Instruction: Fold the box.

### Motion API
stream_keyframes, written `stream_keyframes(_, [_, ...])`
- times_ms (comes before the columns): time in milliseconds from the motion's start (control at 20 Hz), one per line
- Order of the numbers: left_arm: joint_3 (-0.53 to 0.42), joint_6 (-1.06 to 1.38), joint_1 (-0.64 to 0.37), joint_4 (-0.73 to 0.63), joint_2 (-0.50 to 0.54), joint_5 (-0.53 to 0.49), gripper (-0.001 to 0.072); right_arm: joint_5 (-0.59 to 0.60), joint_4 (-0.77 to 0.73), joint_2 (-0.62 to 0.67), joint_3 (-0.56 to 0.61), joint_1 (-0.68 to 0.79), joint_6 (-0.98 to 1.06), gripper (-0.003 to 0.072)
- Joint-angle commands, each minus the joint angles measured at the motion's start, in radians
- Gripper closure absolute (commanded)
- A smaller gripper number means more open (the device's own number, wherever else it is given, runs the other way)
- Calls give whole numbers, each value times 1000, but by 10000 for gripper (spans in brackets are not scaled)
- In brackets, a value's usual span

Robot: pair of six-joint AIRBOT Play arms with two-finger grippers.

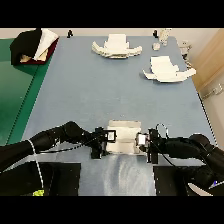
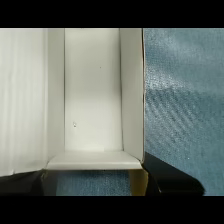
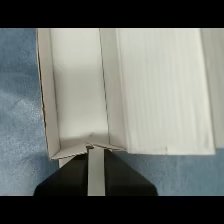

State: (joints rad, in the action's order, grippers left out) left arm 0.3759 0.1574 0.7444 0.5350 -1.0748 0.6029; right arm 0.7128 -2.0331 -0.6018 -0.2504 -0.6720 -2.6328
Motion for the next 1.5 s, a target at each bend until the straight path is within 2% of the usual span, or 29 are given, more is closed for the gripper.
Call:
stream_keyframes(0, [0, 0, 0, 0, 0, 0, 314, -18, -50, -13, 0, -21, -24, 608])
stream_keyframes(200, [0, 0, 0, 0, 0, 0, 314, -72, -51, -35, 0, -34, -24, 597])
stream_keyframes(250, [0, 0, 0, 0, 0, 0, 314, -83, -51, -46, 0, -34, -24, 507])
stream_keyframes(300, [0, 0, 0, 0, 0, 0, 314, -89, -51, -57, 0, -34, -24, 271])
stream_keyframes(350, [0, 0, 0, 0, 0, 0, 314, -90, -51, -67, 0, -34, -24, 114])
stream_keyframes(400, [0, 0, 0, 0, 0, 0, 314, -89, -51, -71, 0, -34, -24, 94])
stream_keyframes(550, [0, -1, 0, 0, 0, 0, 314, -83, -44, -68, 0, -34, -23, 96])
stream_keyframes(600, [0, 0, 0, 0, 0, 0, 314, -74, -36, -64, 0, -34, -8, 102])
stream_keyframes(650, [0, 0, 0, 0, 0, 0, 314, -54, -27, -61, -4, -34, 21, 171])
stream_keyframes(700, [0, 0, 0, 0, 0, 0, 314, -13, -2, -49, -17, -32, 84, 317])
stream_keyframes(800, [0, 0, 0, 0, 0, 0, 314, 103, 123, -26, -69, -31, 331, 514])
stream_keyframes(850, [0, 0, 0, 0, 0, 0, 314, 167, 206, -16, -101, -31, 486, 666])
stream_keyframes(1100, [0, 0, 0, 0, 0, 0, 314, 432, 594, 5, -259, -23, 1320, 683])
stream_keyframes(1200, [0, 0, 0, 0, 0, 0, 314, 575, 761, 1, -298, 16, 1655, 683])
stream_keyframes(1300, [0, 0, 0, 0, 0, 0, 314, 678, 748, -7, -293, 108, 1763, 684])
stream_keyframes(1450, [0, 0, 0, 0, 0, 0, 314, 668, 532, -54, -251, 324, 1707, 684])
